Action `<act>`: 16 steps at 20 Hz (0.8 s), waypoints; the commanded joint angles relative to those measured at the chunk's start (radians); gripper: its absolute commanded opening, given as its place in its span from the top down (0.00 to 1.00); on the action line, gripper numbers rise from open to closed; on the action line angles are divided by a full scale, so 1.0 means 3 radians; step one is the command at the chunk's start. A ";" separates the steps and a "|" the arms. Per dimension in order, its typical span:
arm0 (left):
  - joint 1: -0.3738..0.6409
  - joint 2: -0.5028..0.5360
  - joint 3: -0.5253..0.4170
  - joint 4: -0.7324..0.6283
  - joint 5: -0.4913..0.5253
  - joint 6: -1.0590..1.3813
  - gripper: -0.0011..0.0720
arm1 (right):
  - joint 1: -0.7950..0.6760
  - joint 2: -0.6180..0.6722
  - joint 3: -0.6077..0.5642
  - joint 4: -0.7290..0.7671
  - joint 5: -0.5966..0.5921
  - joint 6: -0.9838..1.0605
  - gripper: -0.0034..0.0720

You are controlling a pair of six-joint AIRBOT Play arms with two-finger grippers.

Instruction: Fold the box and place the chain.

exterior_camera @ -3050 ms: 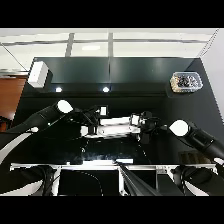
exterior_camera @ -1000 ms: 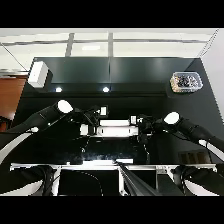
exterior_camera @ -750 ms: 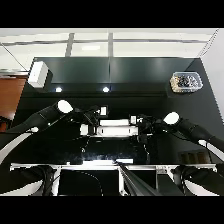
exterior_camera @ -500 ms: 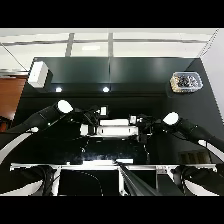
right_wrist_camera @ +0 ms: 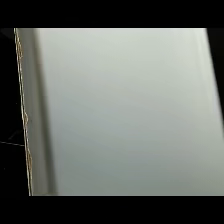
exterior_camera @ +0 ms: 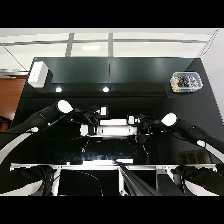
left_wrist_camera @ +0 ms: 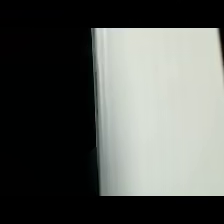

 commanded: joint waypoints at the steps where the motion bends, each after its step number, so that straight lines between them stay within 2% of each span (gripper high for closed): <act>1: 0.0000 0.0001 0.0004 0.0001 0.0000 0.0001 0.95 | 0.0039 -0.0005 -0.0003 -0.0090 -0.0051 0.0024 0.12; 10: 0.0000 0.0001 0.0004 0.0001 0.0000 0.0001 0.95 | 0.0038 -0.0005 -0.0003 -0.0094 -0.0047 0.0023 0.12; 11: 0.0000 0.0001 0.0004 0.0000 -0.0001 0.0001 0.95 | 0.0038 -0.0005 -0.0003 -0.0095 -0.0047 0.0022 0.30; 12: 0.0000 0.0001 0.0004 0.0001 -0.0001 0.0001 0.95 | 0.0038 -0.0005 -0.0003 -0.0095 -0.0047 0.0023 0.38; 13: 0.0000 0.0004 0.0005 0.0001 -0.0001 0.0001 0.90 | 0.0038 -0.0005 -0.0003 -0.0094 -0.0047 0.0022 0.38; 15: 0.0004 0.0055 0.0010 0.0017 0.0001 -0.0120 0.56 | 0.0038 -0.0005 -0.0003 -0.0094 -0.0047 0.0023 0.38; 16: 0.0014 0.0114 0.0017 0.0084 -0.0005 -0.0209 0.42 | 0.0039 -0.0005 -0.0003 -0.0094 -0.0047 0.0023 0.38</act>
